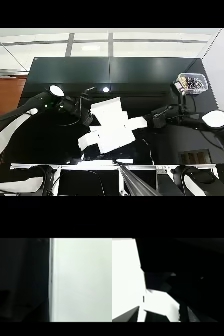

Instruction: Fold the box and place the chain.

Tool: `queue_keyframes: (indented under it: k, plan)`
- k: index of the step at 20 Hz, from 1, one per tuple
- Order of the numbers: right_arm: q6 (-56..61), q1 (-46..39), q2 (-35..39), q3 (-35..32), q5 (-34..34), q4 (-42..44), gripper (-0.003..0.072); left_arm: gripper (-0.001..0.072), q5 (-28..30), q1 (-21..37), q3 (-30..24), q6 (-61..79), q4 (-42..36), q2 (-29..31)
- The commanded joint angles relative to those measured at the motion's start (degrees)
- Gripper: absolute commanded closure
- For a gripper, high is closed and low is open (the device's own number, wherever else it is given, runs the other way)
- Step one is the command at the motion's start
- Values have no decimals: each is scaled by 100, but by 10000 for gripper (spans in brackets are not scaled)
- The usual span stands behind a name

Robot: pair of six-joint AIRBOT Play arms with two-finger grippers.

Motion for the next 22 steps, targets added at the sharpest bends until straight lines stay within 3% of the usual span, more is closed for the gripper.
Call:
queue_keyframes:
  k: [1, 4, 7, 17, 22]
  plan:
    - [-1193, 4, -4, 501, 546, -743, -5, 684, 1093, -391, -79, 1086, 39, 723]
    - [-1969, 446, -4, 328, 380, -826, -5, 683, 1650, -946, -79, 3397, 1119, 780]
    - [-2216, 922, -15, 127, -17, -1172, -4, 681, 2184, -1086, -92, 2837, 461, 586]
    - [-2579, 1537, -46, -1038, -765, -1408, -4, 682, 2085, -1064, -90, 3049, 422, -63]
    - [-2968, 2031, -531, -1110, -1176, -1008, -4, 681, 2074, -1058, -90, 3049, 428, -90]
